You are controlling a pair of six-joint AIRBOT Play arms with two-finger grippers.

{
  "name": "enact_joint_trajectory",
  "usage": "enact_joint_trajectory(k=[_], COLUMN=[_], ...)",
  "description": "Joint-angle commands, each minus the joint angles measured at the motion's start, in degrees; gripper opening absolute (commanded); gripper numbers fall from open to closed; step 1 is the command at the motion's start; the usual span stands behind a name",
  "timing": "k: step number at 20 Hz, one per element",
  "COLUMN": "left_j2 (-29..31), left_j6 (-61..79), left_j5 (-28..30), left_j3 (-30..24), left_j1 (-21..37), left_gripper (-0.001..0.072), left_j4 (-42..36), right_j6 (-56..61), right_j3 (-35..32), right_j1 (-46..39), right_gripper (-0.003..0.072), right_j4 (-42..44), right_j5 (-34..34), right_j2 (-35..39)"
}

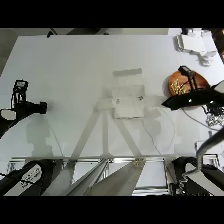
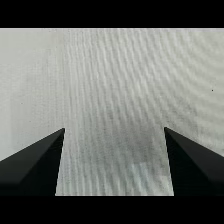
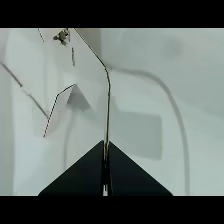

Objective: Fold the box and place the chain.

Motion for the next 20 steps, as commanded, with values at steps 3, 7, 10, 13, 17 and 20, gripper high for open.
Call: enact_joint_trajectory(k=[3,7,10,13,17,20], left_j2=[-0.02,-0.04,-0.02,-0.02,-0.02,0.00], left_j6=[0.00,0.00,-0.02,-0.04,-0.07,-1.66], left_j5=[0.00,0.04,0.02,-0.11,-0.42,-1.40], left_j3=[-0.02,-0.02,-0.02,-0.02,-0.02,0.11], left_j1=[0.04,0.04,0.04,0.04,0.04,-0.02], left_gripper=[0.0697,0.0697,0.0697,0.0697,0.0696,0.0695], left_j4=[0.00,-0.02,-0.13,-0.68,-10.29,-15.30], right_j6=[-11.65,-13.27,-13.25,-13.25,-13.25,-13.29], right_j3=[-13.68,-16.59,-16.59,-16.57,-16.57,-16.57], right_j1=[7.72,19.54,23.41,23.43,23.43,23.43], right_gripper=[0.0006,0.0006,0.0007,0.0007,0.0008,0.0009], right_j4=[18.03,22.25,22.45,22.18,22.18,20.96], right_j5=[-15.85,-30.34,-33.51,-34.21,-33.51,-32.70], right_j2=[2.64,2.64,2.64,2.64,2.64,2.64])
